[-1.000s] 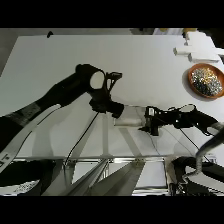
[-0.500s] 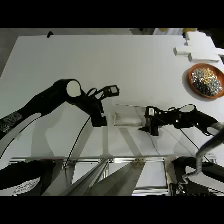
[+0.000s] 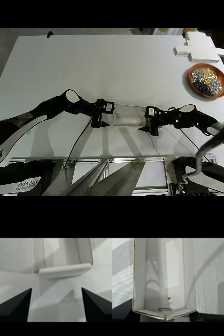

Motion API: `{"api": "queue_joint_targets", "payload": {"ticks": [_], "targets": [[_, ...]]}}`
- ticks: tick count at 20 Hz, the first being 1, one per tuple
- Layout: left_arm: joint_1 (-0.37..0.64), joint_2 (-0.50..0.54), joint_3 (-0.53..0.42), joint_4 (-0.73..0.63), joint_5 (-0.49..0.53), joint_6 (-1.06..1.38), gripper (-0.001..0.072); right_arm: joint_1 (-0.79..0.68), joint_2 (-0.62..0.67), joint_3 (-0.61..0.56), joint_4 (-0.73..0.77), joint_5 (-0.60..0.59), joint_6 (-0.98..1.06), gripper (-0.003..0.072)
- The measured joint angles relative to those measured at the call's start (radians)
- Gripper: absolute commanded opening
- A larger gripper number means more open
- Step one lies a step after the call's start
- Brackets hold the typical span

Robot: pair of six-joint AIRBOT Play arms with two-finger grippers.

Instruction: Fold the box and place the chain.

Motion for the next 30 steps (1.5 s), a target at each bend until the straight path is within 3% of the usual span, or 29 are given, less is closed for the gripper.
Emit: {"api": "queue_joint_targets", "payload": {"ticks": [6, 16, 30], "targets": [[0.000, -0.044, -0.006, -0.104, -0.023, 0.149, 0.0698, 0.000, 0.000, 0.000, 0.000, 0.000, 0.000, 0.0398], [-0.002, -0.051, -0.006, -0.156, -0.070, 0.104, 0.0699, 0.000, 0.000, 0.000, 0.000, 0.000, 0.000, 0.0398], [-0.040, -0.086, -0.007, -0.220, -0.039, 0.063, 0.0698, 0.000, 0.000, 0.000, 0.000, 0.001, 0.001, 0.0398]]}}
